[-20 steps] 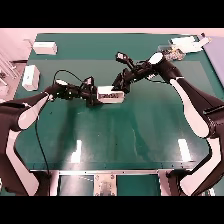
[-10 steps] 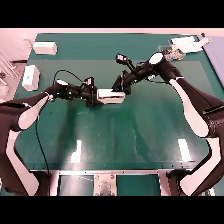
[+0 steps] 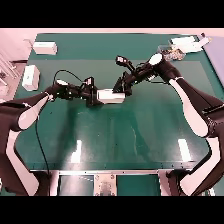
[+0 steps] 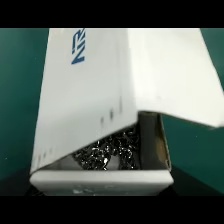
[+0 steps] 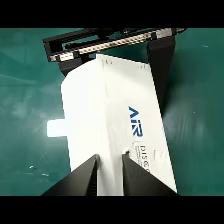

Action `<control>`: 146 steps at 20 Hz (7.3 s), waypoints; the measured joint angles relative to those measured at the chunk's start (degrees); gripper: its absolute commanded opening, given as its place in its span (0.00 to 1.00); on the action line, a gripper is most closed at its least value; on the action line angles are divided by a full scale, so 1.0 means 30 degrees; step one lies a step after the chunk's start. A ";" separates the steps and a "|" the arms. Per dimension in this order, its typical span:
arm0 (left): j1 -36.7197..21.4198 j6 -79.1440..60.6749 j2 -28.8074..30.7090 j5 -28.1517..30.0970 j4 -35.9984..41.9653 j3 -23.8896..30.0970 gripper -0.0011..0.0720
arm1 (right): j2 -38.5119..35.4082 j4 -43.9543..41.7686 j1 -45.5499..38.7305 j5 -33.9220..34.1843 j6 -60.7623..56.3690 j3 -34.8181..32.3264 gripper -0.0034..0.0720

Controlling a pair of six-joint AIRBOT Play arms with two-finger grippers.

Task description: Fold the box and place the chain.

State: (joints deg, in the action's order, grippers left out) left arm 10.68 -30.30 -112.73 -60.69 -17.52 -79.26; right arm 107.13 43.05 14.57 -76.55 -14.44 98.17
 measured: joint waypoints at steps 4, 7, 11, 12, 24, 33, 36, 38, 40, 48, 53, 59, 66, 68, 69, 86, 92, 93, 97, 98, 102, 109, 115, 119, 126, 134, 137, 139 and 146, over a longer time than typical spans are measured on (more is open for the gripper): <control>-0.0022 0.0022 0.0000 0.0036 0.0007 0.0000 0.66 | 0.0058 0.0058 0.0036 0.0481 -0.0007 -0.0015 0.25; -0.0022 0.0036 0.0000 0.0073 0.0015 0.0000 0.66 | 0.0095 0.0124 0.0095 0.0816 0.0000 -0.0015 0.25; -0.0022 0.0036 -0.0007 0.0095 0.0007 0.0000 0.66 | 0.0124 0.0160 0.0197 0.1304 0.0015 -0.0015 0.25; -0.0022 0.0036 -0.0007 0.0102 0.0000 0.0000 0.66 | 0.0124 0.0182 0.0248 0.1355 0.0022 -0.0015 0.25; -0.0022 0.0007 -0.0015 0.0015 0.0000 0.0000 0.66 | 0.0124 0.0138 0.0415 0.1814 0.0481 -0.0787 0.24; -0.0007 -0.0044 -0.0015 -0.0109 -0.0131 0.0007 0.66 | 0.0109 -0.0794 0.0576 0.2091 0.1639 -0.2681 0.21; 0.0000 -0.0073 -0.0015 -0.0138 -0.0102 0.0015 0.66 | 0.0117 -0.1792 0.0197 0.2047 0.2710 -0.3417 0.21; 0.0022 -0.0073 -0.0007 -0.0146 -0.0022 0.0015 0.66 | 0.0109 -0.2594 -0.0153 0.1800 0.3315 -0.3628 0.22; 0.0022 -0.0044 0.0007 -0.0124 0.0117 0.0000 0.66 | 0.0087 -0.3621 -0.0532 0.1479 0.3774 -0.3687 0.22; 0.0015 0.0036 0.0000 0.0095 0.0029 0.0000 0.66 | -0.0007 -0.5697 -0.0954 0.0750 0.4612 -0.3679 0.25; 0.0007 0.0022 0.0000 0.0015 0.0000 0.0000 0.66 | 0.0102 -0.5158 -0.0889 0.1231 0.4896 -0.3854 0.12; 0.0015 0.0000 0.0000 0.0000 -0.0015 0.0000 0.66 | 0.0131 -0.5064 -0.0845 0.1661 0.5370 -0.4743 0.06; -0.0007 0.0007 0.0000 0.0007 0.0029 0.0000 0.66 | 0.0138 -0.7300 -0.0882 0.1537 0.7497 -0.5268 0.06; -0.0015 0.0007 0.0000 0.0007 0.0015 0.0000 0.66 | 0.0138 -0.8131 -0.0991 0.1457 0.8123 -0.5348 0.06; -0.0015 0.0007 0.0000 0.0007 0.0015 0.0000 0.66 | 0.0138 -0.8502 -0.1049 0.1450 0.8378 -0.5362 0.06; -0.0007 -0.0036 -0.0015 0.0000 -0.0095 0.0007 0.66 | 0.0466 -0.4867 -0.0102 0.2936 0.3949 -0.5304 0.06; -0.0007 0.0058 0.0007 0.0022 0.0066 0.0000 0.66 | -0.3075 -0.6229 -0.0364 0.2798 0.3184 -0.5187 0.05; 0.0015 0.0058 0.0007 -0.0015 0.0080 -0.0007 0.66 | -0.3898 -0.6273 -0.0452 0.2820 0.2739 -0.5209 0.05; -0.0022 0.0022 0.0007 0.0007 0.0029 0.0000 0.66 | -0.7570 -0.6579 -0.0831 0.3133 0.0641 -0.6411 0.05; -0.0015 0.0015 0.0007 0.0000 0.0022 0.0000 0.66 | -0.8655 -0.6492 -0.0976 0.3599 0.0022 -0.7176 0.05; -0.0007 0.0007 0.0007 0.0000 0.0007 0.0000 0.66 | -1.3049 -0.5552 -0.1443 0.5399 -0.1843 -1.1832 0.06; -0.0007 0.0000 0.0007 -0.0226 0.0022 0.0000 0.66 | -1.8666 -0.5115 -0.2404 0.8699 -0.3279 -1.9008 0.06; -0.0007 0.0007 0.0007 -0.0423 0.0364 0.0000 0.66 | -1.9832 -0.5056 -0.2739 0.9311 -0.3869 -2.0342 0.06; -0.0007 0.0058 0.0007 -0.0437 0.0503 -0.0007 0.66 | -1.9970 -0.5042 -0.2761 0.9333 -0.4087 -2.0502 0.06; -0.0248 0.0648 0.0510 0.0073 0.0954 -0.0036 0.04 | -2.0006 -0.5020 -0.2761 0.9333 -0.4175 -2.0560 0.06; -0.3191 0.5085 0.4991 0.1610 0.1282 0.0066 0.04 | -2.0006 -0.5027 -0.2761 0.9318 -0.4204 -2.0560 0.06; -0.4947 0.6674 0.6805 0.2506 0.1144 0.0095 0.04 | -2.0006 -0.5027 -0.2761 0.9318 -0.4408 -2.0560 0.06; -0.6207 0.7963 0.7621 0.3927 0.0845 0.0095 0.04 | -2.0006 -0.5027 -0.2761 0.9318 -0.4495 -2.0560 0.06; -0.9318 1.3996 0.8255 0.9806 -0.2506 0.0350 0.04 | -2.0006 -0.5034 -0.2761 0.9311 -0.4605 -2.0560 0.06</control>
State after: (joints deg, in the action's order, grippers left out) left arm -17.28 11.68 -87.96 -31.27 -25.04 -78.22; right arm 47.11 27.94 6.28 -48.62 -28.25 36.49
